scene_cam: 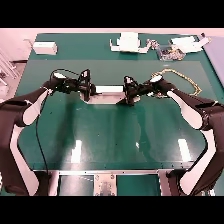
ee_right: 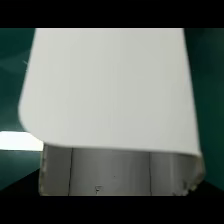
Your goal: Fold the box and place the chain.
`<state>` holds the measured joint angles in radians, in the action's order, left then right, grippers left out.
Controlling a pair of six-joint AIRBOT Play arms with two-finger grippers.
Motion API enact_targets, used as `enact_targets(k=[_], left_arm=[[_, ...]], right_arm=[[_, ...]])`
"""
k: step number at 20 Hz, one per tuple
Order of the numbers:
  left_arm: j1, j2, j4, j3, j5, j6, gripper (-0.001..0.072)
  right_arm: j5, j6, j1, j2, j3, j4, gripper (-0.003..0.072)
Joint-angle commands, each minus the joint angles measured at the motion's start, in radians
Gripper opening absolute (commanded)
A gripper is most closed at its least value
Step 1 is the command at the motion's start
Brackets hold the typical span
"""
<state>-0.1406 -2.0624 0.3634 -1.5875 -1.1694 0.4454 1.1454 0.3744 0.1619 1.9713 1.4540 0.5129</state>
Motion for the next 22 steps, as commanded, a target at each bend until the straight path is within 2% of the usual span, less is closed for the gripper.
enact_targets(k=[1, 8, 10, 17, 19, 22], left_arm=[[0.0, -0.001, 0.0, 0.0, 0.001, 0.0, 0.002], [0.0, -0.001, 0.0, 0.0, 0.001, 0.0, 0.0021], [0.0, -0.001, -0.001, 0.0, 0.002, 0.0, 0.002], [0.0, -0.001, -0.001, 0.0, 0.002, 0.0, 0.0021], [0.0, -0.001, -0.001, 0.0, 0.002, 0.0, 0.0021], [0.0, -0.001, -0.001, 0.0, 0.002, 0.0, 0.002]], right_arm=[[0.001, 0.0, 0.001, 0.001, 0.001, 0.001, 0.0576], [0.001, 0.003, 0.001, 0.001, 0.001, 0.0, 0.0573], [0.002, 0.0, 0.001, 0.001, 0.001, -0.002, 0.0422], [0.012, -0.008, 0.0, 0.0, 0.001, -0.008, 0.0423], [0.015, -0.008, 0.0, 0.0, 0.001, -0.007, 0.0524], [0.017, -0.008, 0.0, 0.0, 0.001, -0.007, 0.0525]])
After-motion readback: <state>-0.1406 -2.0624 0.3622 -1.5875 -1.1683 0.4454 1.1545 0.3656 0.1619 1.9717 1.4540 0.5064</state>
